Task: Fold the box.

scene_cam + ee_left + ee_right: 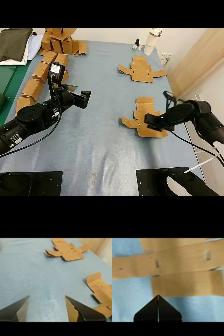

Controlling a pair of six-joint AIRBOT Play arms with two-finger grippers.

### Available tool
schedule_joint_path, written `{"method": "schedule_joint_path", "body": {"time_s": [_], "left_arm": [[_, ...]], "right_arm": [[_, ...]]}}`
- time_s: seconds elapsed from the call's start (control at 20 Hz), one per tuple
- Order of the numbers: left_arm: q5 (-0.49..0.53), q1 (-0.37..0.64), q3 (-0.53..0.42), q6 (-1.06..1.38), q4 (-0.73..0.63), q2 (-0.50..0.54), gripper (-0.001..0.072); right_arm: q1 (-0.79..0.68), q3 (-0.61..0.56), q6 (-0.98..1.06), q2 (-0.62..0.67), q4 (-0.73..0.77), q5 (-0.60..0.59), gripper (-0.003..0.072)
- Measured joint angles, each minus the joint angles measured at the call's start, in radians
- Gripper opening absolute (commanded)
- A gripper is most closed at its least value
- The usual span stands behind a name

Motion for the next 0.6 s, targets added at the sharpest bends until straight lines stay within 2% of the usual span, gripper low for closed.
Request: {"method": "schedule_joint_path", "body": {"time_s": [0.15, 0.2, 0.3, 0.35, 0.45, 0.5, 0.6], "left_arm": [[0.0, 0.0, 0.0, 0.0, 0.0, 0.0, 0.068], [0.001, 0.0, 0.0, 0.0, 0.0, 0.0, 0.068], [-0.003, 0.0, 0.0, 0.0, 0.0, 0.0, 0.0679], [-0.003, 0.0, 0.0, 0.0, 0.0, 0.0, 0.068], [0.003, 0.0, 0.0, 0.0, 0.0, 0.0, 0.0679], [0.0, 0.0, 0.0, 0.0, 0.0, 0.0, 0.0679], [-0.003, 0.0, 0.0, 0.0, 0.0, 0.0, 0.0679]], "right_arm": [[-0.002, 0.0, -0.051, -0.041, 0.093, 0.002, 0.0006], [-0.002, 0.0, -0.063, -0.048, 0.109, 0.003, 0.0068], [-0.002, 0.005, -0.074, -0.057, 0.111, 0.018, 0.039], [-0.002, 0.012, -0.08, -0.06, 0.097, 0.021, 0.0438], [-0.003, 0.037, -0.081, -0.064, 0.016, 0.021, 0.0458], [-0.009, 0.053, -0.078, -0.065, -0.055, 0.02, 0.0547], [-0.038, 0.093, -0.061, -0.07, -0.206, 0.005, 0.0563]]}}
